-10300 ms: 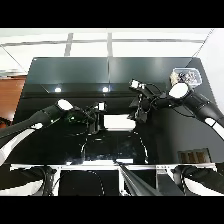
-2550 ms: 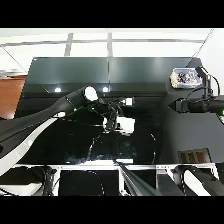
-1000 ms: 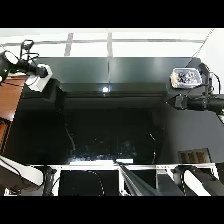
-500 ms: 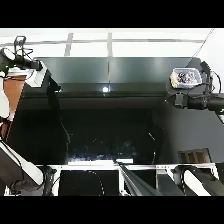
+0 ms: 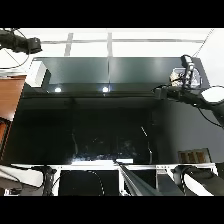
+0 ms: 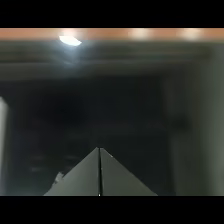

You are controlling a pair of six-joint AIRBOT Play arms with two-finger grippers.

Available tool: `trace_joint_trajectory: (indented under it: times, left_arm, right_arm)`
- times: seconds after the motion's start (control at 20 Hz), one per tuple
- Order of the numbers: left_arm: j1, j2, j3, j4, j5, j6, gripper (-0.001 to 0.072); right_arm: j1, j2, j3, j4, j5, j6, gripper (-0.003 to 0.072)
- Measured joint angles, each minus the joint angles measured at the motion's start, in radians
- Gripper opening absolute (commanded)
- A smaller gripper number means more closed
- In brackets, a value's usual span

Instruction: Fold the box and place the chain.

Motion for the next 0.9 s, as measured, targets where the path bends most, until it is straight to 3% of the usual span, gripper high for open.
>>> trace_joint_trajectory:
  times: [0.15, 0.25, 0.4, 0.45, 0.65, 0.9]
  left_arm:
    - [-0.117, 0.247, -0.34, -0.015, 0.086, 0.003, 0.0028]
    - [-0.184, 0.438, -0.634, -0.008, 0.198, 0.001, 0.0029]
    - [-0.225, 0.674, -0.986, -0.008, 0.33, -0.015, 0.003]
    - [-0.226, 0.736, -1.066, -0.01, 0.368, -0.016, 0.003]
    - [-0.209, 0.893, -1.238, -0.012, 0.439, -0.023, 0.003]
    - [-0.202, 0.948, -1.287, -0.014, 0.467, -0.024, 0.003]
  right_arm:
    - [0.033, -0.02, 0.0, -0.055, -0.049, 0.016, 0.0016]
    - [0.048, -0.027, 0.0, -0.1, -0.062, 0.024, 0.0016]
    - [0.061, -0.033, 0.0, -0.181, -0.08, 0.039, 0.0019]
    - [0.063, -0.034, 0.0, -0.214, -0.087, 0.041, 0.0018]
    - [0.067, -0.037, 0.0, -0.306, -0.089, 0.045, 0.0018]
    - [0.068, -0.037, 0.0, -0.34, -0.089, 0.047, 0.0018]
